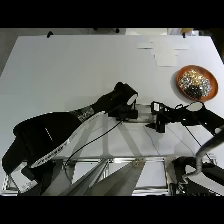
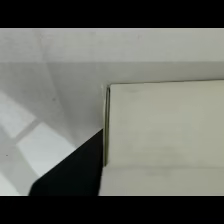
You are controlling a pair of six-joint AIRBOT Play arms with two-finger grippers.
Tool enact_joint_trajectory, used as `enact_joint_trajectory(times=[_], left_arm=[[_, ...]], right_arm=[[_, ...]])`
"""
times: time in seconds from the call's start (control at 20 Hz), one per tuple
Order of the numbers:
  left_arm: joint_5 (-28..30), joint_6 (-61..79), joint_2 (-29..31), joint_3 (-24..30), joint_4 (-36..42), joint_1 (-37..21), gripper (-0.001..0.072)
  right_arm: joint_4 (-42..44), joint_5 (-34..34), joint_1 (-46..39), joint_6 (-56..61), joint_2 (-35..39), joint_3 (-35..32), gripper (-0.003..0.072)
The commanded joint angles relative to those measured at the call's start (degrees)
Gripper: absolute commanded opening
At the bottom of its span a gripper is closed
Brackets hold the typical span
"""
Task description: Fold the box and place the chain.
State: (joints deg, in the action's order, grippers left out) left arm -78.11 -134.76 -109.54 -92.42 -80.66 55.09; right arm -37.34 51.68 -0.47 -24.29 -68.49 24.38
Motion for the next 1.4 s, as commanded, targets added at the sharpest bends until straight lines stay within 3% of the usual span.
enact_joint_trajectory(times=[0.0,0.55,0.65,0.9,0.95,1.05,1.15,1.25,1.35], left_arm=[[0.3,0.0,0.7,-0.1,0.3,-0.2,0.0154],[-2.3,15.2,7.6,-0.1,5.0,-3.7,0.0154],[-2.4,24.3,10.1,-0.1,6.6,-4.4,0.0154],[-10.9,47.2,19.3,1.7,10.3,-8.3,0.0157],[-10.9,54.4,22.0,3.5,10.9,-9.3,0.0185],[-8.1,69.7,27.8,9.6,12.1,-11.5,0.0414],[1.1,84.7,33.3,18.6,15.7,-14.3,0.0535],[14.8,105.1,36.9,29.1,24.7,-17.8,0.0664],[21.9,130.2,36.7,37.2,34.2,-20.8,0.0697]], right_arm=[[0.1,0.0,0.0,0.2,0.0,0.0,0.0414],[0.1,0.0,0.0,0.2,0.0,0.0,0.0414],[0.1,0.0,0.0,0.2,0.0,0.0,0.0414],[0.1,0.0,0.0,0.2,0.0,0.0,0.0414],[0.1,0.0,0.0,0.2,0.0,0.0,0.0414],[0.1,0.0,0.0,0.2,0.0,0.0,0.0414],[0.1,0.0,0.0,0.2,0.0,0.0,0.0414],[0.1,0.0,0.0,0.2,0.0,0.0,0.0414],[0.1,0.0,0.0,0.2,0.0,0.0,0.0414]])
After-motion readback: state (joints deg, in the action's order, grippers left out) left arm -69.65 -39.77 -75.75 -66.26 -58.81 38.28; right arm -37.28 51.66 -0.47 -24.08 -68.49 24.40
